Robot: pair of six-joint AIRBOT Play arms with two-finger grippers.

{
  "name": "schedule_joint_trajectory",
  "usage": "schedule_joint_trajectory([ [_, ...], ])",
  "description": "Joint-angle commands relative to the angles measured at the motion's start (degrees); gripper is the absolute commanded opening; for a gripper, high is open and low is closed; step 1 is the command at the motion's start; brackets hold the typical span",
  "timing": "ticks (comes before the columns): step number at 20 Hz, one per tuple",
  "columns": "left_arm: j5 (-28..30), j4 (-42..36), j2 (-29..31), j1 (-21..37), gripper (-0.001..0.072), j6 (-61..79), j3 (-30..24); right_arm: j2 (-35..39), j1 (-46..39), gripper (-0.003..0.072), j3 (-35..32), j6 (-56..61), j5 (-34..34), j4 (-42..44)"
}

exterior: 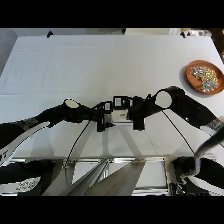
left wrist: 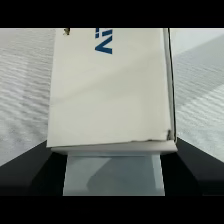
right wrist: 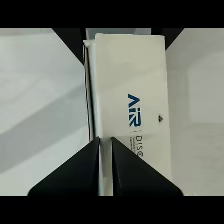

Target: Fold the box and place the chain.

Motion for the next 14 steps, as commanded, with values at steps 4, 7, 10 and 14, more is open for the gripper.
schedule_joint_trajectory([
  [4,0.2,0.0,0.0,0.0,0.0209,-0.1,0.0,1.9,0.0,0.0311,-0.8,0.0,-0.5,0.7],
  [7,0.2,0.0,0.0,0.0,0.0209,-0.1,0.0,4.2,0.0,0.031,-0.8,0.0,-1.6,1.4],
  [10,0.2,0.0,0.0,0.0,0.0209,-0.1,0.0,5.0,0.0,0.0099,-0.9,-0.3,-1.6,8.9],
  [14,0.2,0.0,0.0,0.0,0.0209,-0.1,0.0,3.2,0.0,0.0021,-3.5,-4.1,-5.7,18.7],
])
